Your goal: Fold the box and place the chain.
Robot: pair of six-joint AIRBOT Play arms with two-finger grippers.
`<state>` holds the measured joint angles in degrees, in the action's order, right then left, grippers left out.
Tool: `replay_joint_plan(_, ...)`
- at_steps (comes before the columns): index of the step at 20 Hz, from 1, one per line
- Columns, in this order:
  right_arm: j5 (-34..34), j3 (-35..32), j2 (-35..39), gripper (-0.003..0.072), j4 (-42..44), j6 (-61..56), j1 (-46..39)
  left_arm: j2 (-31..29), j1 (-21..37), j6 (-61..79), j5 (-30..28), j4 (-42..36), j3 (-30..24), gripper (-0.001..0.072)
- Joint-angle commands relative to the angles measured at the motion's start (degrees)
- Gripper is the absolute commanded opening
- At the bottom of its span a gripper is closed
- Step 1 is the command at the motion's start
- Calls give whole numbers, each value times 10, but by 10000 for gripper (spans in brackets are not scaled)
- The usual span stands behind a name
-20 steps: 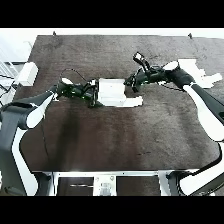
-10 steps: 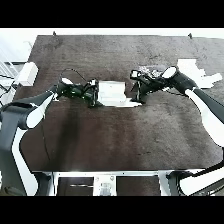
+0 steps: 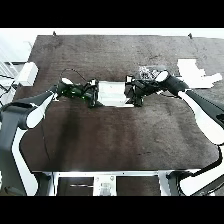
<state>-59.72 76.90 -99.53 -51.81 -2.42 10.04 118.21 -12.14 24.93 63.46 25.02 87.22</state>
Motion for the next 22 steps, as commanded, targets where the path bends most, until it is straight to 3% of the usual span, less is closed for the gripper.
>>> replay_joint_plan(1, 3, 0, -6, 351, 31, 1, 2, 0, 0, 0, 0, 0, 0, 543)
replay_joint_plan(3, 3, 0, -7, 267, 45, 1, 4, 0, 0, 0, 0, 0, 0, 543)
replay_joint_plan(10, 24, 0, -32, 276, 108, 51, 19, 0, 0, 0, 0, 0, 0, 543)
replay_joint_plan(12, 44, 0, -38, 341, 120, 51, 21, 0, 0, 0, 0, 0, 0, 543)
replay_joint_plan(14, 54, 0, -40, 346, 129, 51, 23, 0, 0, 0, 0, 0, 0, 543)
replay_joint_plan(16, 53, 0, -40, 511, 130, 51, 23, 0, 0, 0, 0, 0, 0, 542)
replay_joint_plan(22, 51, 0, -39, 561, 126, 48, 16, 0, 0, 0, 0, 0, 0, 542)
